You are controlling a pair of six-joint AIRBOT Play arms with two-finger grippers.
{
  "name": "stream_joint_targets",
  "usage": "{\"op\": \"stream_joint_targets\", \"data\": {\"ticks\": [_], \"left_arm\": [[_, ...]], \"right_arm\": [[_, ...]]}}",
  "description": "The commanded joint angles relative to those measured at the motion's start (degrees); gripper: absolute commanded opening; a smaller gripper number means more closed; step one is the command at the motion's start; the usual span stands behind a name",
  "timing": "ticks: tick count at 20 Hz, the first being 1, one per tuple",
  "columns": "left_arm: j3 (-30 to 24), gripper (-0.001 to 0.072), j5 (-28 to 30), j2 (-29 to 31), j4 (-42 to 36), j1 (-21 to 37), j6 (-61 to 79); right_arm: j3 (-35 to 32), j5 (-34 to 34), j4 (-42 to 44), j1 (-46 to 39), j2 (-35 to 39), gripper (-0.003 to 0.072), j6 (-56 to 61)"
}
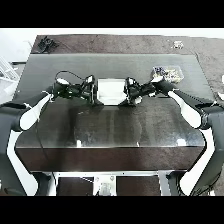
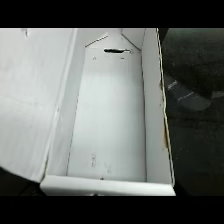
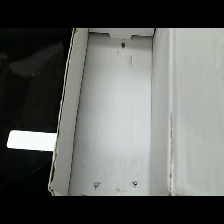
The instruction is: Fold the box and place the chain.
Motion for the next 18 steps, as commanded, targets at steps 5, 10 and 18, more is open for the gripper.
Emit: {"op": "stream_joint_targets", "data": {"ticks": [5,10,18], "left_arm": [[0.7,0.0716,0.6,-0.6,1.1,0.1,-0.6],[1.1,0.0716,1.3,-0.9,2.0,0.1,-0.6],[1.1,0.0714,1.5,-1.0,2.2,0.4,-0.8]], "right_arm": [[0.0,0.0,0.0,0.1,0.0,0.0579,0.0],[0.0,0.0,0.0,0.1,0.0,0.0580,0.0],[0.0,0.0,0.0,0.1,0.0,0.0579,0.0]]}}
